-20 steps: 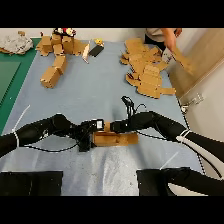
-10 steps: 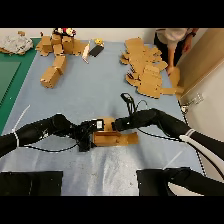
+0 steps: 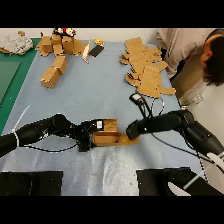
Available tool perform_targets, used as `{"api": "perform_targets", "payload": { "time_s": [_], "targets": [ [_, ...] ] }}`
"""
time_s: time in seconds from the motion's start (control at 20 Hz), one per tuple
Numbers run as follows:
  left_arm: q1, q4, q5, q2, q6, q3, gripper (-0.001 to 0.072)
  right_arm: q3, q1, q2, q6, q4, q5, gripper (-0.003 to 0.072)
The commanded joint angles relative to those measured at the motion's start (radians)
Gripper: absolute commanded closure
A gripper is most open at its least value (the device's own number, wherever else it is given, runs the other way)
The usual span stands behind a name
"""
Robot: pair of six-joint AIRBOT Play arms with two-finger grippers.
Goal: Fold the box.
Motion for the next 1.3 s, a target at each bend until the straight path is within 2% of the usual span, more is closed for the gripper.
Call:
{"api": "perform_targets", "payload": {
  "time_s": [0.0,0.05,0.1,0.15,0.2,0.25,0.3,0.55,0.75,0.95,1.25],
  "targets": [
    [-0.001,0.000,0.000,0.000,0.000,0.000,0.0248,-0.086,0.072,0.102,-0.205,0.040,-0.101,0.0680],
    [-0.001,0.000,0.000,-0.001,0.000,0.000,0.0249,-0.100,0.090,0.118,-0.222,0.026,-0.095,0.0676],
    [-0.001,0.000,0.000,-0.001,0.000,0.000,0.0249,-0.105,0.097,0.120,-0.222,-0.025,-0.086,0.0576],
    [-0.001,0.000,0.001,-0.001,0.000,0.000,0.0249,-0.105,0.097,0.112,-0.224,-0.077,-0.076,0.0376],
    [-0.001,0.000,0.000,0.000,0.000,0.001,0.0248,-0.105,0.097,0.099,-0.269,-0.109,-0.048,0.0236],
    [-0.001,0.000,0.000,-0.001,0.000,0.001,0.0249,-0.105,0.097,0.081,-0.354,-0.106,-0.011,0.0150],
    [-0.001,0.000,0.000,-0.001,0.000,0.001,0.0249,-0.105,0.097,0.060,-0.426,-0.089,0.027,0.0141],
    [-0.001,0.000,0.000,-0.001,0.000,0.001,0.0248,-0.105,0.097,-0.070,-0.707,0.049,0.166,0.0140],
    [-0.001,0.000,0.000,-0.001,0.000,0.001,0.0249,-0.105,0.097,-0.151,-0.792,0.060,0.254,0.0141],
    [-0.001,0.000,0.000,0.000,0.000,0.001,0.0249,-0.103,0.097,-0.152,-0.798,0.058,0.274,0.0151],
    [-0.001,0.000,0.000,-0.001,0.000,0.001,0.0249,-0.103,0.100,-0.152,-0.817,0.114,0.244,0.0528]
  ]
}}
